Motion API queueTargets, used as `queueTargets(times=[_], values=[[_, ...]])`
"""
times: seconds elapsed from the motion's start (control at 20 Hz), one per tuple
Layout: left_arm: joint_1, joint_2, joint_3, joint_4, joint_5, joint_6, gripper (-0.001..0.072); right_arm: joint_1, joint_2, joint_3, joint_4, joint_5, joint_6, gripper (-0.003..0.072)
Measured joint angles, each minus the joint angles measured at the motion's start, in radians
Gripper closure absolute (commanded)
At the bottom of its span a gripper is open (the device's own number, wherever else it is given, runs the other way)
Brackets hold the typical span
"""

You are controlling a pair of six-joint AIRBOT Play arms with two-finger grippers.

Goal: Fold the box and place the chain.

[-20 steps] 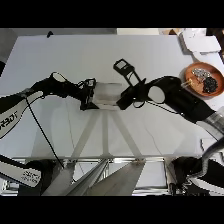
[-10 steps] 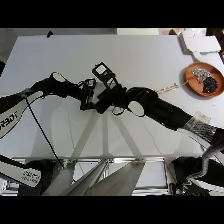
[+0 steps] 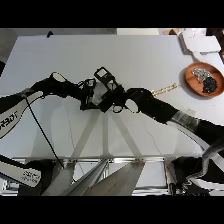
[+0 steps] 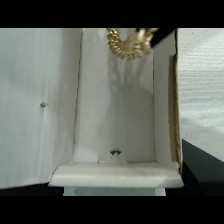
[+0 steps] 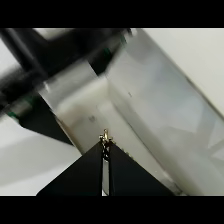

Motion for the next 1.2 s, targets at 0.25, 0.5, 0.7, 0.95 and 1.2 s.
queueTargets(times=[0.25, 0.5, 0.7, 0.95, 1.2], values=[[0.0, 0.0, 0.0, 0.0, 0.0, 0.0, 0.0394, -0.011, 0.031, 0.0, -0.016, 0.033, -0.048, 0.0284], [0.0, 0.0, 0.0, 0.0, 0.0, 0.0, 0.0394, -0.026, 0.176, 0.0, -0.138, 0.145, -0.116, 0.0284], [0.0, 0.0, 0.0, 0.0, 0.0, 0.0, 0.0394, -0.128, 0.251, 0.0, -0.226, 0.304, -0.127, 0.0284], [0.0, 0.0, 0.0, 0.0, 0.0, 0.0, 0.0394, -0.352, 0.269, 0.0, -0.261, 0.453, -0.052, 0.0126], [0.0, 0.0, 0.0, 0.0, 0.0, 0.0, 0.0394, -0.475, 0.217, 0.0, -0.265, 0.504, 0.067, 0.0085]])
